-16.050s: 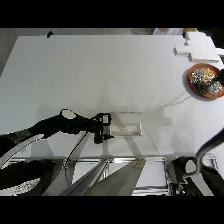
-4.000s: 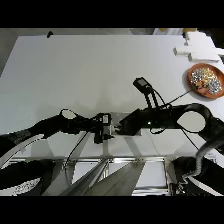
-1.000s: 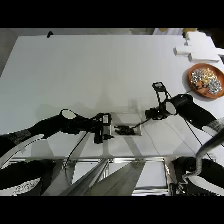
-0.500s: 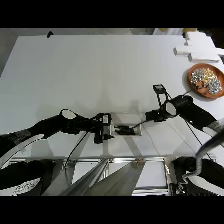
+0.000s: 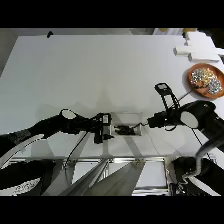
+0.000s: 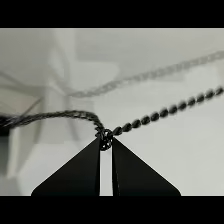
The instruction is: Fold the box and place the chain.
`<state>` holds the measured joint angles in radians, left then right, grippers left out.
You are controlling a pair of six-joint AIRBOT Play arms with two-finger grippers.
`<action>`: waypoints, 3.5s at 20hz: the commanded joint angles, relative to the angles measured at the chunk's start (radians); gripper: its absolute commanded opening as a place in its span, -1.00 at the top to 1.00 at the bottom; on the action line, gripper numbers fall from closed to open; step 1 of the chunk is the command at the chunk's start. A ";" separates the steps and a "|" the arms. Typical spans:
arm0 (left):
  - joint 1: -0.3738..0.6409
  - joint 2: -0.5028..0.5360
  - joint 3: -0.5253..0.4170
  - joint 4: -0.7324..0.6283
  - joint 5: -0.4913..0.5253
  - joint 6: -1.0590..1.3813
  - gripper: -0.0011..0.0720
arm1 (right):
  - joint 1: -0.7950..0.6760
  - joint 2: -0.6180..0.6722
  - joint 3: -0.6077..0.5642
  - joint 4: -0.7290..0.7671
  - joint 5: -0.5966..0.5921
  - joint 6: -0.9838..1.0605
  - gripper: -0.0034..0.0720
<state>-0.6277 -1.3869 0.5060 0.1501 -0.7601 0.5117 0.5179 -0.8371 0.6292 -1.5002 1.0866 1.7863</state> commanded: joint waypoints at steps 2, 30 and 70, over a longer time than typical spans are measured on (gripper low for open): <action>0.000 0.000 0.000 0.000 0.000 0.000 0.22 | 0.129 0.182 0.000 0.266 -0.037 -0.015 0.86; 0.000 0.000 0.000 0.000 0.000 0.000 0.22 | 0.142 -0.028 0.291 0.093 -0.132 -0.063 0.29; 0.000 0.000 0.000 0.000 0.000 0.000 0.22 | -0.122 -0.333 0.014 -0.145 -0.157 -0.058 0.86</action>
<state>-0.6277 -1.3869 0.5060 0.1497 -0.7601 0.5114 0.3790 -1.1866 0.6437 -1.6451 0.9298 1.7977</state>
